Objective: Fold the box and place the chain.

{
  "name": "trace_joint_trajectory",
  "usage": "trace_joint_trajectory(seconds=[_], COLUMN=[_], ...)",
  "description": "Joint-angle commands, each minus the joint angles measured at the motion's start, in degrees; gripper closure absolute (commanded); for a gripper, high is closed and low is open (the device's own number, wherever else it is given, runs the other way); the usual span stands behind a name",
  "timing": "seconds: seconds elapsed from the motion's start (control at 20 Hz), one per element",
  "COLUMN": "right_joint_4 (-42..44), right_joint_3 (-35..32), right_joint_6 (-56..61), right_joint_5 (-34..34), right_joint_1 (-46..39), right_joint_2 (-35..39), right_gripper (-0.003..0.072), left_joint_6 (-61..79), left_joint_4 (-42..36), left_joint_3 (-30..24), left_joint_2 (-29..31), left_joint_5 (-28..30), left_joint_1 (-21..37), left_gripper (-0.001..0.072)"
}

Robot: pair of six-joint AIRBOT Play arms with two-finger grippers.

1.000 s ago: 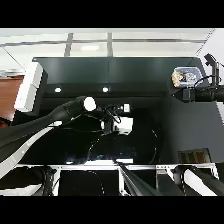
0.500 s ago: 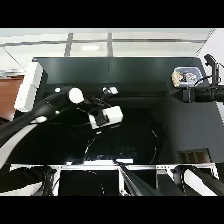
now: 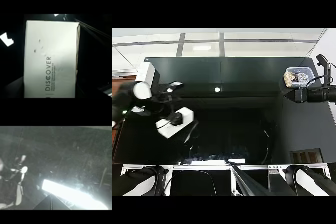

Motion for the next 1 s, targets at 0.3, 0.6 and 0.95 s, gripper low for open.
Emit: trace_joint_trajectory(seconds=[0.3, 0.6, 0.95], right_joint_4=[0.00, 0.04, 0.52], right_joint_3=[0.02, 0.02, 0.02], right_joint_6=[0.04, 1.46, 2.95], right_joint_5=[-0.07, -0.07, -1.01], right_joint_1=[0.02, 0.02, 0.04], right_joint_2=[0.02, 0.02, 0.02], right_gripper=[0.0669, 0.0669, 0.0669], left_joint_6=[0.20, 12.22, 30.75], left_joint_4=[9.68, 6.29, -9.35], left_joint_3=[-5.68, -5.73, -5.73], left_joint_2=[8.46, 7.96, 3.89], left_joint_5=[-3.26, 10.75, 20.02], left_joint_1=[36.09, 52.98, 53.99], left_gripper=[0.0380, 0.0378, 0.0378])
